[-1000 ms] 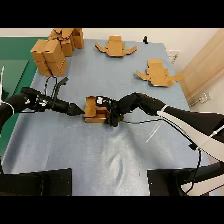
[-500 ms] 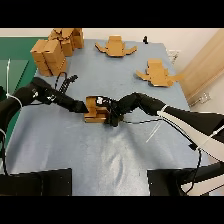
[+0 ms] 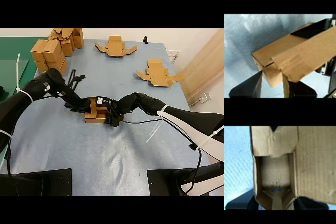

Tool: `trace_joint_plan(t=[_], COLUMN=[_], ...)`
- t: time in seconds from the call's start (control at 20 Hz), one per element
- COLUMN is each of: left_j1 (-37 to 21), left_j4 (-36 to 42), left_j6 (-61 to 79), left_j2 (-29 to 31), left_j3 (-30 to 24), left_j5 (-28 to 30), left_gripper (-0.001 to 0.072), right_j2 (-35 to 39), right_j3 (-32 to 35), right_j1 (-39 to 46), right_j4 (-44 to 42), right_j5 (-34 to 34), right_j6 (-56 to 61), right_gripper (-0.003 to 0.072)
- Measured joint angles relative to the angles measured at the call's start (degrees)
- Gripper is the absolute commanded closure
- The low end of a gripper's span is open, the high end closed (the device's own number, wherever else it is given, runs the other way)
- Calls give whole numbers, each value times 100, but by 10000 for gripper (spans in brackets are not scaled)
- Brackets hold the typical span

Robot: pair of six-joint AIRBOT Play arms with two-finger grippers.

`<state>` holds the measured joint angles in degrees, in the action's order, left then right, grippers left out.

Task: Fold the box.

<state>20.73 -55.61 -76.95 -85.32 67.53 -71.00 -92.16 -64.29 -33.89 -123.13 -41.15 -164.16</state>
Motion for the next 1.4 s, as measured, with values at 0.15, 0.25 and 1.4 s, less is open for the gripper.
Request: trace_joint_plan(t=[0.15, 0.25, 1.4], left_j1=[391, 686, 1853], left_j4=[-623, -1110, -3674], left_j6=[-927, -1515, -4074], left_j2=[2, -2, -271], left_j3=[17, 22, 35], left_j5=[295, 560, 872], left_gripper=[319, 319, 628], right_j2=[0, 0, -28], right_j3=[0, 0, 0], right_j1=[0, 0, 2], right_j4=[-2, -7, -17], right_j5=[0, 2, 11], right_j6=[13, 42, 22], right_gripper=[342, 342, 342])
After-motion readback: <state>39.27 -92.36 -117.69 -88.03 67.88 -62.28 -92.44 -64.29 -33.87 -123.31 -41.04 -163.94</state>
